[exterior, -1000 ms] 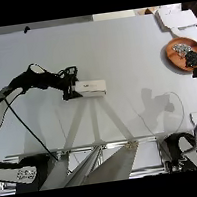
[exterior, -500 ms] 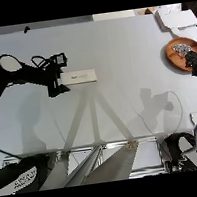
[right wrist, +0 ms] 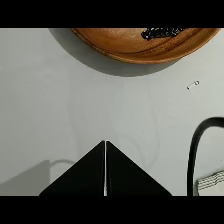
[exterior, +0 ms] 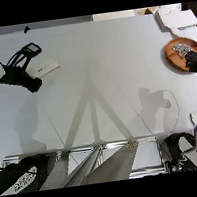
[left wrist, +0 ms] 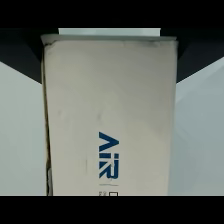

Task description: Fold the box and place the chain.

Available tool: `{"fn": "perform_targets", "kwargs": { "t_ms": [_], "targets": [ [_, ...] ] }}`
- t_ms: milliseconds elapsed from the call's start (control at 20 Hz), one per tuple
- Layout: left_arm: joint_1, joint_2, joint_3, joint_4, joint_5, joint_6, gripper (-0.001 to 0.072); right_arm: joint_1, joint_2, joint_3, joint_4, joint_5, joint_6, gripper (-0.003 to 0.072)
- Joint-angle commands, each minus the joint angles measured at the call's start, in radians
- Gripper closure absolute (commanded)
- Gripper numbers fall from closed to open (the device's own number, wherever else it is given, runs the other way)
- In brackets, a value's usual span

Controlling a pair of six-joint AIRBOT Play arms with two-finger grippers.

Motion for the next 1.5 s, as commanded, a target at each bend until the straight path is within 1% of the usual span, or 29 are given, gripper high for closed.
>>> {"fn": "perform_targets", "kwargs": {
  "t_ms": [0,50,150,250,400,500,600,700,800,950,1000,1100,1150,1250,1300,1350,1400,1450],
  "targets": [
    [0.061,0.004,0.001,-0.024,0.232,-0.229,0.0705,0.0,0.0,0.0,0.019,-0.047,0.0,0.0673],
    [0.088,0.004,-0.002,-0.05,0.309,-0.293,0.0705,0.0,0.0,0.0,0.019,-0.056,0.0,0.0673],
    [0.135,0.004,-0.021,-0.068,0.423,-0.383,0.0705,0.0,0.0,0.0,0.019,-0.066,0.0,0.0673],
    [0.177,0.004,-0.078,-0.075,0.541,-0.417,0.0705,0.0,0.0,0.0,0.019,-0.065,0.0,0.0673],
    [0.211,0.002,-0.209,-0.075,0.712,-0.421,0.0705,0.0,0.0,0.0,0.019,-0.065,0.0,0.0673],
    [0.226,0.0,-0.319,-0.077,0.841,-0.444,0.0704,0.0,0.0,0.0,0.019,-0.065,0.0,0.0673],
    [0.242,-0.022,-0.403,-0.077,0.946,-0.471,0.0702,0.0,0.0,0.0,0.019,-0.065,0.0,0.0673],
    [0.257,-0.066,-0.44,-0.077,0.984,-0.47,0.0692,0.0,0.0,0.0,0.019,-0.065,0.0,0.0673],
    [0.27,-0.124,-0.443,-0.077,0.985,-0.471,0.0667,0.0,0.0,0.0,0.019,-0.065,0.0,0.0673],
    [0.281,-0.206,-0.443,-0.077,0.992,-0.471,0.0659,0.0,0.0,0.0,0.019,-0.065,0.0,0.0673],
    [0.281,-0.221,-0.443,-0.077,0.999,-0.47,0.0562,0.0,0.0,0.0,0.019,-0.065,0.0,0.0673],
    [0.281,-0.225,-0.443,-0.077,1.025,-0.471,0.03,0.0,0.0,0.0,0.019,-0.065,0.0,0.0673],
    [0.281,-0.225,-0.443,-0.077,1.034,-0.471,0.0268,0.0,0.0,0.0,0.019,-0.065,0.0,0.0673],
    [0.281,-0.225,-0.443,-0.077,1.028,-0.488,0.0264,0.0,0.0,0.0,0.019,-0.065,0.0,0.0673],
    [0.281,-0.225,-0.443,-0.077,1.021,-0.501,0.0185,0.0,0.0,0.0,0.019,-0.065,0.0,0.0673],
    [0.281,-0.226,-0.443,-0.077,1.017,-0.508,0.0065,0.0,0.0,0.0,0.019,-0.065,0.0,0.0673],
    [0.281,-0.225,-0.443,-0.077,1.014,-0.512,0.0011,0.0,0.0,0.0,0.019,-0.065,0.0,0.0673],
    [0.281,-0.225,-0.443,-0.077,1.003,-0.512,0.001,0.0,0.0,0.0,0.019,-0.065,0.0,0.0673]
  ]
}}
